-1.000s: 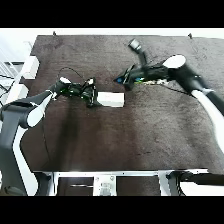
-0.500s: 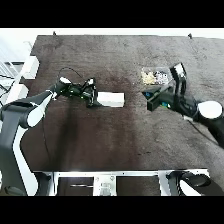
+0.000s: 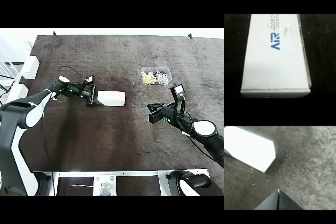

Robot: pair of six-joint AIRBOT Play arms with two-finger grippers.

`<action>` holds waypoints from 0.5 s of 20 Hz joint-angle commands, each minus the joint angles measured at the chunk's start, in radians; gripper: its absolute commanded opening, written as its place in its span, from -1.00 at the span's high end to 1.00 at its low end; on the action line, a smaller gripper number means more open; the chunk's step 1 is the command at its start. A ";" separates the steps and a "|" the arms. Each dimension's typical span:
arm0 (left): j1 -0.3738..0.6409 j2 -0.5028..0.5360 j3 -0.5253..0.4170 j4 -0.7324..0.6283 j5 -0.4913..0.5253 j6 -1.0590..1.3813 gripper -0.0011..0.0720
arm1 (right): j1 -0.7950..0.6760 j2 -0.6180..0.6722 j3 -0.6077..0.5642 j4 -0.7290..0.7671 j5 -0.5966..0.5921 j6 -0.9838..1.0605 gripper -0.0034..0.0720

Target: Fold the box and place the chain.

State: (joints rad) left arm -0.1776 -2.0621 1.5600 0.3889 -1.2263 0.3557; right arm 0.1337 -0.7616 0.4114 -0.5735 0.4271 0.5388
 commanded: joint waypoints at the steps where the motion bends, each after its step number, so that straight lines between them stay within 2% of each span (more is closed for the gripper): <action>1: 0.027 0.069 0.000 -0.003 -0.001 -0.128 0.94 | 0.000 0.003 -0.009 -0.006 -0.012 0.000 0.89; 3: 0.058 0.145 -0.008 0.000 0.081 -0.193 0.95 | 0.000 0.003 -0.009 -0.006 -0.012 0.000 0.89; 5: 0.098 0.218 -0.027 0.000 0.232 -0.272 0.95 | 0.000 0.003 -0.009 -0.006 -0.012 0.000 0.89; 6: 0.120 0.251 -0.048 -0.001 0.328 -0.307 0.95 | 0.000 0.003 -0.009 -0.006 -0.013 0.000 0.89; 10: 0.193 0.372 -0.193 -0.002 0.814 -0.460 0.95 | 0.000 0.003 -0.009 -0.006 -0.012 0.000 0.89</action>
State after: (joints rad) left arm -0.0319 -1.7710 1.4456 0.3847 -0.7658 0.0231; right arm 0.1333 -0.7589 0.4034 -0.5793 0.4149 0.5388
